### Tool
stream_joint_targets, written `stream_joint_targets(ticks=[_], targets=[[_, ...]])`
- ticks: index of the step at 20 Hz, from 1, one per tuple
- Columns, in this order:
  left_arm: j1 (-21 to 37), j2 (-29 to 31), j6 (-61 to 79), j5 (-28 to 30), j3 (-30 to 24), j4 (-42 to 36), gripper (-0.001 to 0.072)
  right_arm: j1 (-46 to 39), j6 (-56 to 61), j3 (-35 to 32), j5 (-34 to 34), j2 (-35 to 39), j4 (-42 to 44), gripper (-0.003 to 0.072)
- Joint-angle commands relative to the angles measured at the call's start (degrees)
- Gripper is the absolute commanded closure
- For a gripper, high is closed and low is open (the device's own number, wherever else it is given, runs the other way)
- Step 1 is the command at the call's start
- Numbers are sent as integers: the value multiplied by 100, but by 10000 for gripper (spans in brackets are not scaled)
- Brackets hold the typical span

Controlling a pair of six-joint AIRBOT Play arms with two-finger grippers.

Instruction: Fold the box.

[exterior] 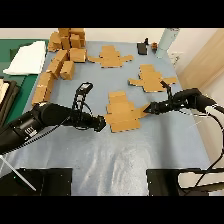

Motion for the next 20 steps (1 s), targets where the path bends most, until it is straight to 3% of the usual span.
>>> stream_joint_targets(ticks=[1, 4, 5, 8, 10, 14, 20], targets=[[424, -2, -223, -448, 66, -52, 147, 326, 219, -455, 188, 334, 35, 683], [1132, -33, -87, -807, 70, -61, 143, 669, 444, -1410, 839, 1193, 133, 683], [1325, -87, 63, -841, 70, -114, 11, 802, 542, -1694, 1003, 1480, 140, 683], [1832, -514, 835, -706, 70, -684, 10, 1270, 813, -2420, 1353, 2288, 149, 683], [2090, -968, 1574, -658, 72, -1523, 10, 1582, 1051, -2752, 1620, 2765, 146, 683], [2358, -1878, 3003, -695, 81, -3163, 11, 2052, 1246, -2983, 1939, 3458, 136, 683], [2356, -2796, 3832, -929, 549, -3641, 11, 2277, 1307, -2983, 2046, 3711, 125, 683]])
